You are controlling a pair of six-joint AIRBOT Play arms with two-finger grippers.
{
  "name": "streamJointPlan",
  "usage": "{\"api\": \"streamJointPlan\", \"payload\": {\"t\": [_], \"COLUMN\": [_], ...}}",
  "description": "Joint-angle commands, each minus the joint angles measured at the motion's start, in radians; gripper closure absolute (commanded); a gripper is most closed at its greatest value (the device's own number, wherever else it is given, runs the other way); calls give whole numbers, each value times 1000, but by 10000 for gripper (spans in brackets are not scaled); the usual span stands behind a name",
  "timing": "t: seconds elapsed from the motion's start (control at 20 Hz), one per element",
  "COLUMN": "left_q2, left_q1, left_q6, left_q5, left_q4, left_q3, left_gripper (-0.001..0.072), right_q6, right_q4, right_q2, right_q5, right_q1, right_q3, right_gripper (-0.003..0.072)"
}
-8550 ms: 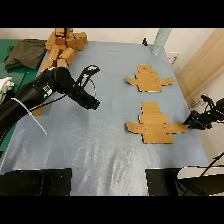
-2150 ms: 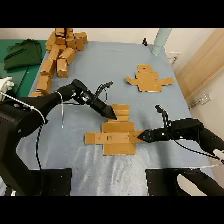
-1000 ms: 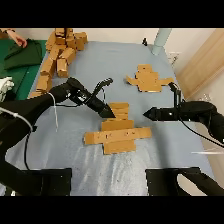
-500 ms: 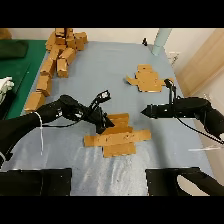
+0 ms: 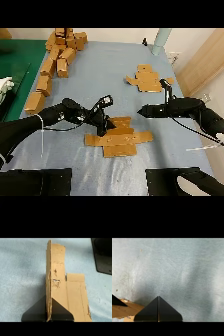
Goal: Fold the box.
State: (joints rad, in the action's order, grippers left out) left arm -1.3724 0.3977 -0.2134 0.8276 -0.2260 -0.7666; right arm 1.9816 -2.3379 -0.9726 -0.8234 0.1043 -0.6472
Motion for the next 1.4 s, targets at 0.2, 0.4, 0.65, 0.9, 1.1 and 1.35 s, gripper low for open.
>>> {"api": "streamJointPlan", "payload": {"t": [0.2,0.4,0.65,0.9,1.1,1.35], "left_q2": [-5,-3,8,8,8,8], "left_q1": [1,1,0,0,0,0], "left_q6": [3,5,4,4,4,4], "left_q5": [19,95,83,63,63,63], "left_q4": [-10,-38,-51,-51,-51,-51], "left_q3": [1,-1,-3,-5,-5,-5], "left_gripper": [697,697,697,697,697,697], "right_q6": [-3,-10,-10,-31,-226,-385], "right_q4": [6,31,32,56,269,547], "right_q2": [2,8,8,15,141,375], "right_q5": [-37,-53,-54,-76,-237,-315], "right_q1": [3,3,3,3,18,222], "right_q3": [-2,-2,-2,-2,-2,14], "right_gripper": [685,685,685,685,685,685]}}
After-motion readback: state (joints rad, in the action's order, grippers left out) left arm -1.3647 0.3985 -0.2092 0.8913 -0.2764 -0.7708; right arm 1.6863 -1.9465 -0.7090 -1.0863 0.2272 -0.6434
